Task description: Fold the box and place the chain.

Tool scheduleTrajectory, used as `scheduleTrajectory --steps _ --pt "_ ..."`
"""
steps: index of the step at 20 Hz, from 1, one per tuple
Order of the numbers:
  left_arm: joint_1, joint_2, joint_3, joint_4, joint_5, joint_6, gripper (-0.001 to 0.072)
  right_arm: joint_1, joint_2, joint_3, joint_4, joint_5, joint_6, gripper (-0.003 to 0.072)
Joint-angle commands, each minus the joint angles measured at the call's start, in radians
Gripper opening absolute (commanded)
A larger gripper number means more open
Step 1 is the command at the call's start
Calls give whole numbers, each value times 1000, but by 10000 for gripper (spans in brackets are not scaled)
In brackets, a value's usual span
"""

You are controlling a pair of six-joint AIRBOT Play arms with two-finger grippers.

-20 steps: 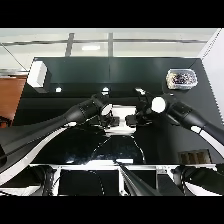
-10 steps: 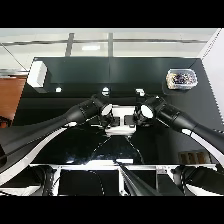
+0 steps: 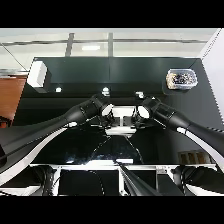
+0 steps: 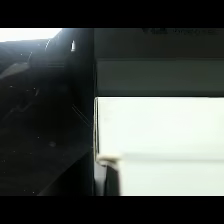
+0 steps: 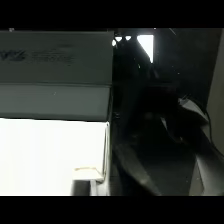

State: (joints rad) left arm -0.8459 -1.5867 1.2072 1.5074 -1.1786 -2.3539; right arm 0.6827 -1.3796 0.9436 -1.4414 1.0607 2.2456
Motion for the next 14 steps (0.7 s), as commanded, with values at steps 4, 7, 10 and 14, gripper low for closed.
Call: scheduleTrajectory --steps 4,7,10,14 --pt "1 0 0 2 -1 0 26 1 -3 0 -4 -11 9 18" --pt "1 0 0 2 -2 0 26 1 -3 0 -2 -12 5 213" --pt "1 0 0 2 -4 0 26 1 -3 0 1 -7 -1 127" --pt "1 0 0 2 -3 0 26 1 -3 0 5 -34 -2 134"
